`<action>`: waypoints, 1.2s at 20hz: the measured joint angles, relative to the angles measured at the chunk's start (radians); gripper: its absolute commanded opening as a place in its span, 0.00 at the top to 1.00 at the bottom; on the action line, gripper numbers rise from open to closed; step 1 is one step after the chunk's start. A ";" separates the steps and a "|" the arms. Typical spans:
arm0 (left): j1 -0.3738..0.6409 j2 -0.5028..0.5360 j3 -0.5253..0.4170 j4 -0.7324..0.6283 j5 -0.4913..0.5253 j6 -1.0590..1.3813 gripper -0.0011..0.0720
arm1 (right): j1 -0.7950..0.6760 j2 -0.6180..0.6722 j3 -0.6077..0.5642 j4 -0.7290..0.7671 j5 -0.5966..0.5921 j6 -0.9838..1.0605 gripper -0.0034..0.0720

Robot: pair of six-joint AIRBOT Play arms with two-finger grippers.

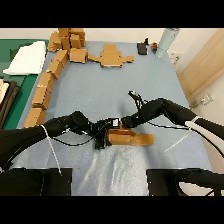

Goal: Fold the box.

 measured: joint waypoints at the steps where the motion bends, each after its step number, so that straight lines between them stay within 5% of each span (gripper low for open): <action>1: 0.000 0.000 0.000 0.000 0.000 0.000 0.41 | 0.000 0.001 -0.003 0.000 0.001 -0.003 0.95; 6: 0.000 0.000 0.000 0.000 0.000 0.000 0.41 | 0.000 0.074 0.014 -0.011 0.001 -0.036 0.95; 15: 0.000 0.000 0.000 0.000 0.000 0.000 0.41 | 0.000 0.408 -0.047 -0.158 -0.135 -0.061 0.95; 16: 0.000 0.000 0.000 0.000 0.000 0.000 0.41 | 0.000 0.444 -0.083 -0.156 -0.172 -0.082 0.91; 18: 0.000 0.000 0.000 0.000 0.000 0.000 0.41 | 0.000 0.503 -0.161 -0.151 -0.235 -0.147 0.34; 22: 0.000 0.000 0.000 0.000 0.000 0.000 0.41 | 0.001 0.553 -0.275 -0.195 -0.242 -0.302 0.32; 23: 0.000 0.000 0.000 0.000 0.000 0.000 0.41 | 0.001 0.555 -0.290 -0.211 -0.219 -0.347 0.29; 24: 0.000 0.000 0.000 0.000 0.000 0.000 0.41 | 0.001 0.552 -0.300 -0.225 -0.195 -0.392 0.16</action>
